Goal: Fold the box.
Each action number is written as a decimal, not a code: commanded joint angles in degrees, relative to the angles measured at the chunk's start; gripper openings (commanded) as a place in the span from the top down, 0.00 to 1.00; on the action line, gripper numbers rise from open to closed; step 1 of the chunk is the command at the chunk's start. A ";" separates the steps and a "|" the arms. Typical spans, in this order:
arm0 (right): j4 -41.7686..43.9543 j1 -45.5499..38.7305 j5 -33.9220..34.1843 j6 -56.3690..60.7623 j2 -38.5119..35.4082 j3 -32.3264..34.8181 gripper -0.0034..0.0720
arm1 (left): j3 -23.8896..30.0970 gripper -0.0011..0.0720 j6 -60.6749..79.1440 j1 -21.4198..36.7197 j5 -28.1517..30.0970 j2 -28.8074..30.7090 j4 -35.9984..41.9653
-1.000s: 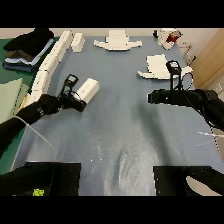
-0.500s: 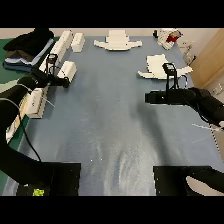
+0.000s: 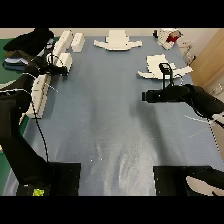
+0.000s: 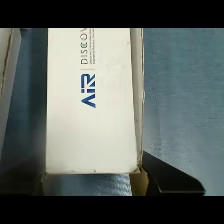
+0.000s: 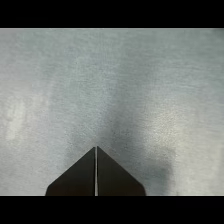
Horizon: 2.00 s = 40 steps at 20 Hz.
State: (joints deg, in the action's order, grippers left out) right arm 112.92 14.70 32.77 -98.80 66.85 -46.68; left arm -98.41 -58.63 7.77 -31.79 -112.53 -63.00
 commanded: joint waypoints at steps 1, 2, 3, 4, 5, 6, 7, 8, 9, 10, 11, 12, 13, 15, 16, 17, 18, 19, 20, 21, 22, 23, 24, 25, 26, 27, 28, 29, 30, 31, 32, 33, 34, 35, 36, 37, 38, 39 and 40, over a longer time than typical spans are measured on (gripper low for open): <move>0.02 0.04 0.02 0.02 0.96 -0.17 0.93 | -3.10 0.32 -1.38 0.04 -1.05 -2.64 -0.48; 0.02 0.04 0.02 0.02 1.07 -0.15 0.93 | -3.13 0.32 -1.18 0.04 -1.33 -2.91 -0.48; 0.02 0.04 0.02 0.02 1.11 -0.17 0.93 | -3.10 0.32 -1.16 0.04 -1.38 -3.19 -0.50; 0.02 0.04 0.04 0.02 1.11 -0.15 0.93 | -3.10 0.32 -0.83 0.07 -1.33 -3.34 -0.52; 0.02 0.04 0.07 0.02 1.11 -0.15 0.93 | -3.10 0.32 -0.15 0.04 -1.31 -3.41 -0.50; 0.02 0.04 0.07 0.02 1.11 -0.15 0.93 | -3.10 0.32 0.79 0.04 -1.33 -3.41 -0.48; 0.02 0.04 0.09 0.02 1.11 -0.15 0.93 | -3.10 0.32 0.76 0.07 -1.33 -3.41 -0.46; 0.02 0.04 0.13 0.02 1.11 -0.15 0.93 | -3.10 0.32 0.74 0.07 -1.25 -3.41 -0.42; 0.02 0.04 0.13 0.02 1.11 -0.15 0.93 | -3.10 0.32 0.74 0.07 -1.20 -3.41 -0.42; 0.02 0.04 0.15 0.02 1.11 -0.15 0.93 | -3.10 0.32 0.74 0.07 -1.20 -3.41 -0.42; 0.02 0.04 0.15 0.02 1.11 -0.15 0.93 | -3.10 0.32 0.74 0.04 -1.20 -3.41 -0.35; 0.02 0.04 0.17 0.02 1.11 -0.15 0.93 | -3.10 0.32 0.74 0.04 -1.22 -3.41 -0.02; 0.02 0.04 0.22 0.02 1.11 -0.15 0.93 | -3.10 0.32 0.74 0.07 -1.20 -3.41 -0.02; 0.02 0.04 0.24 0.02 1.11 -0.15 0.93 | -3.10 0.32 0.74 0.04 -1.40 -3.45 0.02; 0.02 0.04 0.26 0.02 1.11 -0.15 0.93 | -3.10 0.32 0.74 0.07 -1.38 -3.54 0.04; 0.02 0.04 0.26 0.02 1.11 -0.15 0.93 | -3.10 0.32 0.74 0.04 -1.40 -3.58 0.02; 0.02 0.04 0.26 0.02 1.11 -0.15 0.93 | -3.10 0.24 0.74 0.07 -1.40 -3.58 0.00; 0.02 0.04 0.26 0.02 1.11 -0.15 0.93 | -3.10 0.01 0.63 0.07 -1.29 -3.56 0.02; 0.00 0.04 0.28 0.02 1.11 -0.15 0.93 | -3.13 0.00 0.61 0.07 -1.29 -3.54 0.00; 0.00 0.04 0.26 0.02 1.16 -0.15 0.93 | -3.13 0.00 0.61 0.09 -1.42 -3.48 0.00; 0.00 0.04 0.28 0.02 1.27 -0.15 0.93 | -3.13 0.00 0.61 0.17 -1.44 -3.34 -0.02; 0.00 0.04 0.31 0.02 1.38 -0.15 0.93 | -3.13 0.00 0.61 0.33 -1.84 -3.13 -0.02; 0.00 0.04 0.31 0.02 1.42 -0.15 0.93 | -3.13 0.00 0.68 0.55 -2.56 -2.73 -0.07; 0.02 0.04 0.31 0.02 1.40 -0.15 0.93 | -3.13 0.00 0.70 0.87 -3.58 -2.19 -0.24; 0.02 0.04 0.33 0.02 1.40 -0.15 0.93 | -3.15 0.00 0.70 1.29 -4.72 -1.42 -0.24; 0.00 0.04 0.35 0.02 1.40 -0.15 0.93 | -3.13 0.00 0.74 1.64 -5.62 -0.57 -0.24; 0.00 0.04 0.35 0.00 1.40 -0.15 0.93 | -3.13 0.00 0.72 2.01 -6.54 0.31 -0.24; 0.00 0.04 0.33 0.02 1.42 -0.15 0.93 | -3.13 0.00 0.72 2.38 -7.74 1.29 -0.24; 0.00 0.04 0.33 0.02 1.40 -0.15 0.93 | -3.13 0.00 0.72 2.71 -9.11 2.32 -0.22; 0.00 0.04 0.35 0.02 1.40 -0.15 0.93 | -3.13 0.00 0.72 2.86 -10.97 3.52 -0.22; 0.02 0.04 0.48 0.02 1.40 -0.15 0.93 | -3.13 0.00 0.76 2.97 -12.66 4.66 -0.22; 0.00 0.04 0.87 0.00 1.40 -0.15 0.93 | -3.13 0.00 0.74 3.04 -14.03 5.79 -0.24; 0.00 0.04 1.42 0.00 1.40 -0.15 0.93 | -3.13 0.00 0.74 3.04 -15.45 7.04 -0.24; 0.02 0.04 2.10 0.00 1.40 -0.15 0.93 | -3.13 0.00 0.72 3.02 -16.90 8.22 -0.22; 0.02 0.04 3.17 0.00 1.40 -0.17 0.93 | -3.13 0.00 0.63 3.02 -18.93 9.44 -0.17; 0.02 0.04 4.44 0.00 1.40 -0.17 0.93 | -3.13 0.01 0.48 3.02 -21.18 10.71 -0.17; 0.13 0.04 5.88 0.00 1.40 -0.17 0.93 | -3.13 0.16 -0.83 3.02 -23.30 11.80 -0.07; 0.55 0.04 7.10 0.00 1.40 -0.22 0.93 | -3.13 0.65 -2.43 3.02 -26.36 12.96 -0.02; 0.96 0.04 8.70 0.02 1.40 -0.59 0.93 | -3.13 0.97 -2.19 3.02 -29.49 14.05 0.00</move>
State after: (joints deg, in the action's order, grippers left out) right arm 113.12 14.70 37.52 -98.78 68.20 -46.92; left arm -101.47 -59.20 10.70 -52.93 -101.60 -63.18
